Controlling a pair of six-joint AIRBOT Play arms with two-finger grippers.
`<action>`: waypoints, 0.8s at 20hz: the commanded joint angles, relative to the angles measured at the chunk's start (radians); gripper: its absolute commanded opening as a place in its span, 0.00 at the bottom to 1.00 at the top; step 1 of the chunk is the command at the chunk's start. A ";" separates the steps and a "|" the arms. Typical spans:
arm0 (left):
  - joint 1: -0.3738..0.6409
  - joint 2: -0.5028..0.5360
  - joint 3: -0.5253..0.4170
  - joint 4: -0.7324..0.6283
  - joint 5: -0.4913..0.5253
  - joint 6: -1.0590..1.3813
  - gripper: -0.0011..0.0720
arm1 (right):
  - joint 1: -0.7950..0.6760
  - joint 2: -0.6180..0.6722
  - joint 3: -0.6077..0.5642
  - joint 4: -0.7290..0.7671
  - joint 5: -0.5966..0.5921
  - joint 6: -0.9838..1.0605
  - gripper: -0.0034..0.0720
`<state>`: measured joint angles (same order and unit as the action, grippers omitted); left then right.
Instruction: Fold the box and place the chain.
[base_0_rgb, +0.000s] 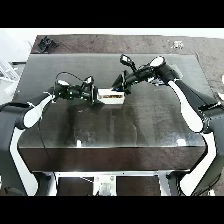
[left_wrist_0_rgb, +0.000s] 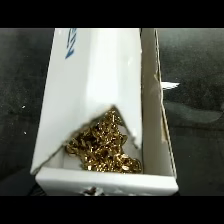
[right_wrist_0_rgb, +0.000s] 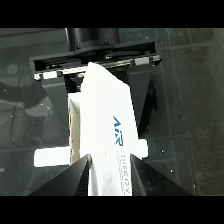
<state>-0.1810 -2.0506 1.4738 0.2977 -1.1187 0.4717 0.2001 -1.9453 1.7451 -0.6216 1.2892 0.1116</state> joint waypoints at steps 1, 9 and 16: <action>0.001 0.000 0.000 0.000 0.000 0.000 0.43 | 0.000 0.000 0.001 -0.019 -0.007 0.000 0.45; 0.001 0.000 0.000 0.000 0.000 0.000 0.43 | 0.035 0.000 -0.025 -0.060 -0.003 0.012 0.44; 0.001 0.000 0.000 0.000 0.000 0.000 0.43 | 0.038 0.000 -0.030 -0.060 0.031 0.042 0.44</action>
<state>-0.1799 -2.0506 1.4738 0.2985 -1.1187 0.4725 0.2356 -1.9446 1.7184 -0.6796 1.3018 0.1398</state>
